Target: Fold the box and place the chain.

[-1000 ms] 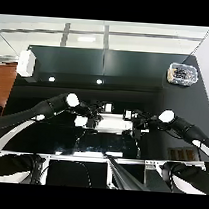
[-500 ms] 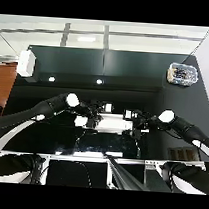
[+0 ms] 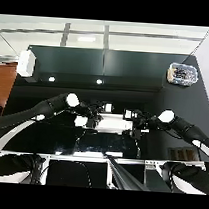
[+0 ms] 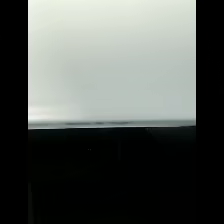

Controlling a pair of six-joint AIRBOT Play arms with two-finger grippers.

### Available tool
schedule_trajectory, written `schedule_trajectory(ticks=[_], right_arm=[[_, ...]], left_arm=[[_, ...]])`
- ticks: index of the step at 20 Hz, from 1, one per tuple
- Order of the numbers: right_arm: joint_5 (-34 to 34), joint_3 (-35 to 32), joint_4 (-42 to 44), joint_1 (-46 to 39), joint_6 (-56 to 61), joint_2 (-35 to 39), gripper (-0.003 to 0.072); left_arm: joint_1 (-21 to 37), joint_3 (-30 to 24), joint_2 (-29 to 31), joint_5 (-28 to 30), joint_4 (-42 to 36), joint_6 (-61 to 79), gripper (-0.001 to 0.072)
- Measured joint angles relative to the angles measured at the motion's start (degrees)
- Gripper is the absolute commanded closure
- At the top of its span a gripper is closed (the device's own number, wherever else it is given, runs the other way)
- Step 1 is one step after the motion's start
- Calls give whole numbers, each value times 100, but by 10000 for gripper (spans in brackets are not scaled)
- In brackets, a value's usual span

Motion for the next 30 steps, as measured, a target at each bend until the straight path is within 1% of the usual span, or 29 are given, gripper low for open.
schedule_trajectory(ticks=[2, 12, 13, 14, 16, 17, 18, 20, 21, 22, 23, 26, 29, 30], right_arm=[[-13, 0, -15, 0, -2, 0, 261], [-7, 0, -28, 0, 9, 0, 266], [-7, 0, -28, 0, 9, -2, 419], [-7, 0, -28, 0, 11, 0, 538], [-2, 0, -28, 0, 11, 0, 550], [0, 0, -28, 0, 11, -2, 550], [2, 0, -28, 0, 11, -2, 550], [4, 0, -26, 0, 15, -2, 550], [7, 0, -28, 0, 15, -2, 550], [7, 0, -26, 0, 15, -2, 550], [7, 0, -33, 0, 13, 0, 550], [9, 0, -33, 0, 11, -2, 550], [11, 0, -33, 0, 9, -2, 550], [11, 0, -33, -2, 9, -2, 550]], left_arm=[[0, 0, 0, 0, 0, 0, 685], [0, 0, 0, 0, 0, -11, 684], [-2, 0, 0, 0, 0, -11, 683], [0, 0, 0, 0, 0, -13, 683], [-2, 4, 2, -2, 0, -17, 681], [-2, 13, 7, -7, 0, -33, 615], [-2, 33, 24, -13, 59, -28, 451], [-2, 96, 87, -20, 22, -37, 246], [0, 120, 131, -26, 26, -35, 133], [4, 146, 188, -24, 24, -66, 46], [11, 166, 251, -24, 26, -144, -3], [61, 195, 498, -66, 330, -643, -3], [190, 205, 831, -411, 988, -1456, 19], [258, 208, 946, -614, 1237, -1790, 63]])
